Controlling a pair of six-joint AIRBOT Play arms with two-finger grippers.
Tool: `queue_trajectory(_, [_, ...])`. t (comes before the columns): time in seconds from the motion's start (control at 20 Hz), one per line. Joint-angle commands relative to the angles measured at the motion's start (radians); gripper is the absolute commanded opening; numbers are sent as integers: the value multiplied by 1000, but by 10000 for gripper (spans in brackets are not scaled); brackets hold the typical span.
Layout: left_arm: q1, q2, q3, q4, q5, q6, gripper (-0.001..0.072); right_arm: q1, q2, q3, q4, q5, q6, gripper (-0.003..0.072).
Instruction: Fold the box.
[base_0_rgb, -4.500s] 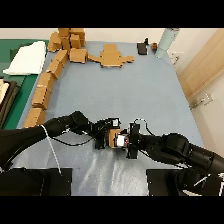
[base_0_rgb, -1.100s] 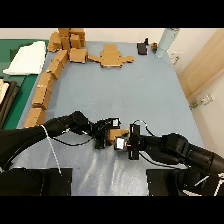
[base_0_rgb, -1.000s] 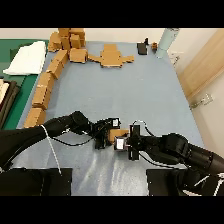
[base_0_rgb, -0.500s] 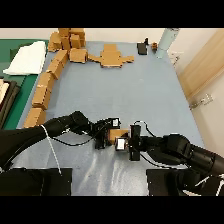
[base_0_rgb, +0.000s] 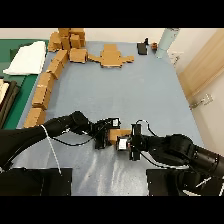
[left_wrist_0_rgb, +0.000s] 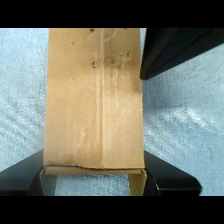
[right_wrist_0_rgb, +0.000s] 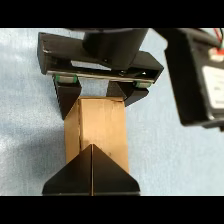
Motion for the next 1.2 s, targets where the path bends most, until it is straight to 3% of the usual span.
queue_trajectory(0.0, [0, -1, 1, 0, 0, 0, 424, 0, -29, 1, 0, 10, 1, 5])
queue_trajectory(0.75, [0, 0, 1, 0, 0, 0, 424, 1, -85, 1, 0, 18, 2, 5])
queue_trajectory(1.0, [0, -1, 0, 0, 0, 0, 424, -2, 13, 3, -9, 11, 16, 5])
queue_trajectory(1.15, [0, 0, 0, 0, 1, 0, 424, -60, 105, 3, -170, -57, 329, 5])
